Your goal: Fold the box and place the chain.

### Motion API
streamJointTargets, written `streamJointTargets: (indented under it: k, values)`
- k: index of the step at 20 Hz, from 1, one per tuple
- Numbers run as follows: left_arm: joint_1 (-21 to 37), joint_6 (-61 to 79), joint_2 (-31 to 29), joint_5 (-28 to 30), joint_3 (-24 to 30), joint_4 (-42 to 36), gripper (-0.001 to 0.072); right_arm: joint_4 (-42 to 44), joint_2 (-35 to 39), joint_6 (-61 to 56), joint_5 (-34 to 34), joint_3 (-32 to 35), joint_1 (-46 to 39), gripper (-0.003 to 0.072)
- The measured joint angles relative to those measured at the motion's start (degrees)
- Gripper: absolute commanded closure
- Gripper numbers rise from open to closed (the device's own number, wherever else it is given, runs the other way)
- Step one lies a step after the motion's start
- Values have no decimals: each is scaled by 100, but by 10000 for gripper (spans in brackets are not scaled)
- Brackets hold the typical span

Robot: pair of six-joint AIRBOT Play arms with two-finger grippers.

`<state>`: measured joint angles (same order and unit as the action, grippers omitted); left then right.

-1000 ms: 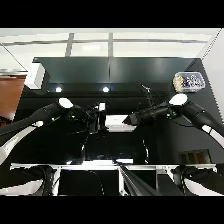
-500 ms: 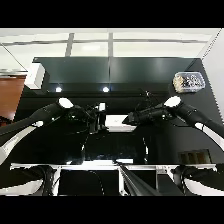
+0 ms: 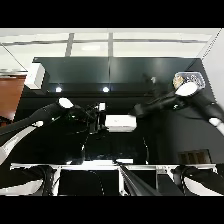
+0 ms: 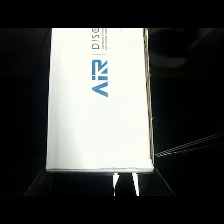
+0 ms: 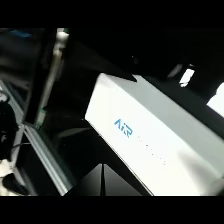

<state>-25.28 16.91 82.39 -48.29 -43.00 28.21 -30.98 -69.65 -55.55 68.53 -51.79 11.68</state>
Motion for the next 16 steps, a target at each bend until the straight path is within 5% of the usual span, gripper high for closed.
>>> streamJointTargets:
  k: [1, 9, 13, 16]
  values:
    - [0, -76, -13, -4, -11, 13, -6, -299, 247, 46, 251, -166, -225, 670]
    - [-9, -1226, -914, -188, -72, 772, -1, -2441, 1753, -9, 1113, -457, -2474, 670]
    - [-293, -1888, -1172, -356, -415, 957, 0, -2367, 1917, -63, 857, -225, -3191, 670]
    - [-586, -2426, -741, -212, -968, 999, -3, -2083, 1952, -70, 581, 4, -3373, 670]
